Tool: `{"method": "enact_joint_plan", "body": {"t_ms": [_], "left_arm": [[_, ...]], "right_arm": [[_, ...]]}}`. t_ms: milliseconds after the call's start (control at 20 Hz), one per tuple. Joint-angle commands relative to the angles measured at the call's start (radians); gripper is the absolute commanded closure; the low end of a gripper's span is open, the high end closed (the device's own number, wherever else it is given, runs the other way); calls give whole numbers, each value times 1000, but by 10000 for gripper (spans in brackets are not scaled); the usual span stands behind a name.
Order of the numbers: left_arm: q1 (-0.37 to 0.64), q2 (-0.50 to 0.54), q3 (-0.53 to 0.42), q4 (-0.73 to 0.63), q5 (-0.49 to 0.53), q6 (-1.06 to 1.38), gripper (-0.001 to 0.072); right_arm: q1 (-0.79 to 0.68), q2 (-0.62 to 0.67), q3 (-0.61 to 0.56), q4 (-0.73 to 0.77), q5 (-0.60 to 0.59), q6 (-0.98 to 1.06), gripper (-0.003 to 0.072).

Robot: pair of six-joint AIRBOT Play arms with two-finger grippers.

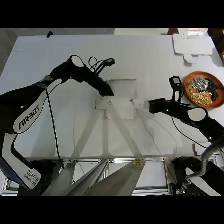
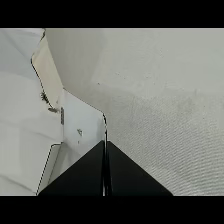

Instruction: Fold the box and place the chain.

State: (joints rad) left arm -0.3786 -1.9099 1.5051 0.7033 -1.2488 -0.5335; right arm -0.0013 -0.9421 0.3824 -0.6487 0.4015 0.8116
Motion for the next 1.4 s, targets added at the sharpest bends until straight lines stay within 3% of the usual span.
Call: {"method": "enact_joint_plan", "body": {"t_ms": [0, 50, 1250, 1300, 1350], "left_arm": [[-4, -13, 1, -31, -8, 41, 669], [-4, -13, 1, -42, -8, 41, 700], [-13, -13, 1, -44, -12, 36, 699], [-14, -13, 1, -44, -13, 36, 700], [-14, -13, 1, -45, -20, 36, 703]], "right_arm": [[1, 0, -1, 0, 2, 0, 678], [1, 0, -1, 0, 2, 0, 678], [1, 0, 0, 3, 3, 0, 676], [1, 1, 0, 3, 3, 1, 618], [1, 3, 0, 5, 3, 2, 426]]}}
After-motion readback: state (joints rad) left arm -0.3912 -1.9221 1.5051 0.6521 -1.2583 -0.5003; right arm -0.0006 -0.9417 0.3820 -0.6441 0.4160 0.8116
